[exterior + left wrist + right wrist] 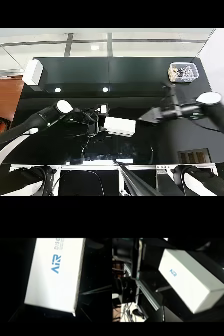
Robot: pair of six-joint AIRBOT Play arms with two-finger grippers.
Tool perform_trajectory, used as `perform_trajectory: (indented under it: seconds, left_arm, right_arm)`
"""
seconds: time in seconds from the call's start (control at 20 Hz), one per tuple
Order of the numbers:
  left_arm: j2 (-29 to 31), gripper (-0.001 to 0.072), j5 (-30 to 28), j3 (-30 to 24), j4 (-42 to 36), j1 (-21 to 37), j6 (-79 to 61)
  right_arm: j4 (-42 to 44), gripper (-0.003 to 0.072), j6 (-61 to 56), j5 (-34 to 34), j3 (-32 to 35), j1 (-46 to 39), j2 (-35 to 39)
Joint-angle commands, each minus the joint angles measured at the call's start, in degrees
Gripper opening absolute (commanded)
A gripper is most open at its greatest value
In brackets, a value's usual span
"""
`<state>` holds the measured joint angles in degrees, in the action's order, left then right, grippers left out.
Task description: Fold the box and place the chain.
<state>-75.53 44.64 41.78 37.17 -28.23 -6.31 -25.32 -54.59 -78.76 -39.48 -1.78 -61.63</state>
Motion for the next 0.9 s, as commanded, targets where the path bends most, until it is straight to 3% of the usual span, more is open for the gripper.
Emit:
perform_trajectory:
  seconds: [0.0,0.2,0.5,0.65,0.85]
  left_arm:
    - [4.4,0.0713,5.1,1.9,10.4,0.0,12.6]
    - [4.9,0.0712,5.3,5.9,5.1,-2.6,12.5]
    - [-6.5,0.0711,4.9,15.8,-0.2,-9.3,12.9]
    - [-10.4,0.071,5.4,16.2,-4.6,-9.4,12.9]
    - [-11.4,0.071,8.1,16.2,-5.1,-9.3,12.3]
  right_arm:
    - [-8.0,0.0019,0.0,-9.5,-0.8,-13.9,8.5]
    - [-12.7,0.0019,-1.4,-8.1,-0.8,-19.2,10.5]
    - [-12.7,0.0019,-0.9,-6.2,-0.8,-17.4,10.5]
    - [-12.7,0.0019,0.0,-6.1,-0.8,-17.4,10.5]
    - [-12.7,0.0019,1.1,-6.0,-0.8,-17.4,10.5]
